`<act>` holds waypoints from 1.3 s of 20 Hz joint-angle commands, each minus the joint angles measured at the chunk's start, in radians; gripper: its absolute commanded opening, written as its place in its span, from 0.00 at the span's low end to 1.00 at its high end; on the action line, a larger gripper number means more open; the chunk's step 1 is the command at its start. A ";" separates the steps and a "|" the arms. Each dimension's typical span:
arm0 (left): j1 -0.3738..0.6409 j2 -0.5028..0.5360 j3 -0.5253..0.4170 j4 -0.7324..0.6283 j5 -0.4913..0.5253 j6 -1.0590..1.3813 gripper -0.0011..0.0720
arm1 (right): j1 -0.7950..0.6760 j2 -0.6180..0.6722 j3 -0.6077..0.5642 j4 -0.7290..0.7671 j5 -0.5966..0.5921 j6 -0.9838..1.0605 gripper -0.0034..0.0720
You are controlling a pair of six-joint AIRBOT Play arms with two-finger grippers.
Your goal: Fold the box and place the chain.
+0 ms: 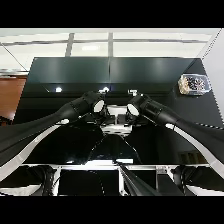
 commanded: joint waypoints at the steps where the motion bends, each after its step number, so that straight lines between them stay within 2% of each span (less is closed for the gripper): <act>1: 0.001 -0.001 0.000 0.000 0.000 0.000 0.06 | 0.001 -0.009 0.001 -0.001 0.005 0.027 0.36; 7: 0.001 -0.001 0.000 0.000 0.000 0.000 0.06 | 0.001 -0.011 0.001 -0.001 0.005 0.029 0.35; 9: 0.001 -0.001 0.000 0.000 0.000 0.000 0.06 | 0.001 -0.014 0.000 -0.001 0.005 0.027 0.08; 14: 0.001 -0.001 0.000 0.000 0.000 0.000 0.06 | 0.001 -0.017 0.001 -0.001 0.013 0.027 0.07; 16: 0.001 -0.001 0.000 0.000 0.000 0.000 0.06 | 0.001 -0.017 0.001 -0.002 0.011 0.027 0.24; 17: 0.001 -0.001 0.000 0.000 0.000 0.000 0.06 | 0.001 -0.017 0.001 -0.002 0.009 0.026 0.18; 18: 0.001 -0.001 0.000 0.000 0.000 0.000 0.06 | 0.001 -0.017 0.001 -0.002 0.005 0.022 0.07; 20: 0.001 -0.001 0.000 0.000 0.000 0.000 0.06 | 0.001 -0.016 0.001 -0.003 -0.002 0.020 0.07; 21: 0.001 -0.001 0.000 0.000 0.000 0.000 0.06 | 0.001 -0.015 0.001 -0.005 -0.002 0.016 0.07; 22: 0.001 -0.001 0.000 0.000 0.000 0.000 0.06 | -0.002 -0.012 0.001 -0.008 -0.002 0.016 0.15; 23: 0.001 -0.001 0.000 0.000 0.000 0.000 0.06 | -0.007 -0.006 0.001 -0.009 -0.002 0.008 0.39; 26: 0.001 -0.001 0.000 0.000 0.000 0.000 0.06 | -0.026 0.037 0.001 -0.008 -0.003 -0.042 0.40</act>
